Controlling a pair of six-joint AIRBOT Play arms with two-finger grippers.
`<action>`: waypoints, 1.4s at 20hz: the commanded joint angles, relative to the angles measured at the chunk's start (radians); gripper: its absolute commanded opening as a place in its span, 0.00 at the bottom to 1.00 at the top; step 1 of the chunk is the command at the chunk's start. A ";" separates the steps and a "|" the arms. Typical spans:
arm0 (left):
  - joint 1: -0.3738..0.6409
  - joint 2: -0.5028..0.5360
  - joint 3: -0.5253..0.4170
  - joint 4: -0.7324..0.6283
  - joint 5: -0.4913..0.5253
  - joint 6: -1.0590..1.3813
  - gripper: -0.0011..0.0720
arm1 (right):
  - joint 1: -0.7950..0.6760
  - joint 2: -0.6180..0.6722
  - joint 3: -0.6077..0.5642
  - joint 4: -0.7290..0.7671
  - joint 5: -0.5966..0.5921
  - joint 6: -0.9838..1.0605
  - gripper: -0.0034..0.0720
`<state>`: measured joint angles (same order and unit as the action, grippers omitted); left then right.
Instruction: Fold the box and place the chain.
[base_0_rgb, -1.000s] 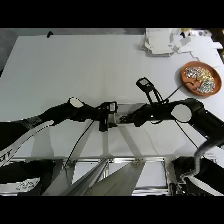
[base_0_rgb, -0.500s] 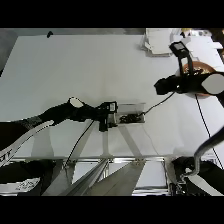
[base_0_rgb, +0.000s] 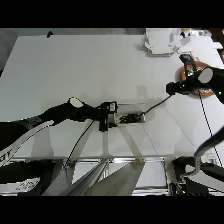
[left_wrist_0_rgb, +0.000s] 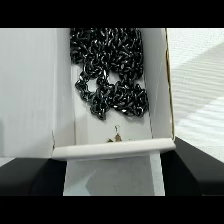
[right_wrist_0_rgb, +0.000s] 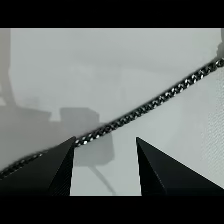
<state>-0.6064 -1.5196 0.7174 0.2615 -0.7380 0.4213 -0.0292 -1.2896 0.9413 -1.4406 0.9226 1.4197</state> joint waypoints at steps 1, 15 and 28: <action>0.000 0.000 0.000 0.000 0.000 0.000 0.36 | -0.010 -0.076 0.000 -0.078 -0.005 0.068 0.57; 0.000 0.000 0.000 0.000 0.000 0.000 0.36 | -0.007 -0.162 0.000 -0.101 -0.077 0.073 0.48; 0.000 0.000 0.000 0.000 0.000 0.000 0.36 | -0.007 -0.083 0.000 -0.105 -0.096 0.038 0.07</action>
<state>-0.6064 -1.5196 0.7174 0.2615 -0.7380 0.4213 -0.0368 -1.4342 0.9401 -1.5414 0.8360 1.4712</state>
